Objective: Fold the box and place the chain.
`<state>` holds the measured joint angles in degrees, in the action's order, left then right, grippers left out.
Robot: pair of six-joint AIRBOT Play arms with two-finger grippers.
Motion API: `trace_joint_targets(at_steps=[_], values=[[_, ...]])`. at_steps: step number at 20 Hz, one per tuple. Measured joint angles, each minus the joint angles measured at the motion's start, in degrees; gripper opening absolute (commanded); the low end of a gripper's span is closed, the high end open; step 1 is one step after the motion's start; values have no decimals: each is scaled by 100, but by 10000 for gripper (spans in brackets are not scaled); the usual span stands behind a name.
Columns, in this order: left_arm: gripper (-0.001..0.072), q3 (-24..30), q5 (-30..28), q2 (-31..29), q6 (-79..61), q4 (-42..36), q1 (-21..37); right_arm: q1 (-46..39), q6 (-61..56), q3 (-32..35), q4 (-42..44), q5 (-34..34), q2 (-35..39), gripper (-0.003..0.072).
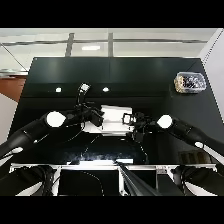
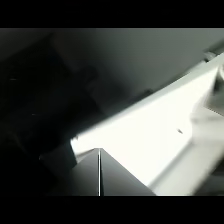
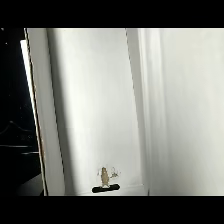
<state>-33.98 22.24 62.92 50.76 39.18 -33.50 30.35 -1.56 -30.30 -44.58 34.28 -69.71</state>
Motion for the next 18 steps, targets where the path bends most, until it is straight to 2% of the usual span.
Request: trace_joint_targets(at_steps=[5,9,12,14,15,16,17,18], values=[[32,0,-249,442,-2,-68,-26,-2,-11,0,9,11,0,374],[32,0,-192,420,-98,-20,-7,-2,-11,0,4,11,0,374],[32,0,155,66,-133,310,184,-2,-9,0,-2,9,0,375],[34,0,682,-286,-146,719,474,0,-9,0,-13,20,-2,374],[118,2,1060,-459,-151,977,667,0,-11,0,-11,20,-2,374],[475,2,1419,-599,-155,1213,863,0,-11,0,-11,20,-2,375],[706,4,1746,-708,-153,1412,1062,0,-13,0,-11,20,-2,374],[706,15,2098,-789,-149,1622,1250,0,-13,0,-11,20,-2,374]])
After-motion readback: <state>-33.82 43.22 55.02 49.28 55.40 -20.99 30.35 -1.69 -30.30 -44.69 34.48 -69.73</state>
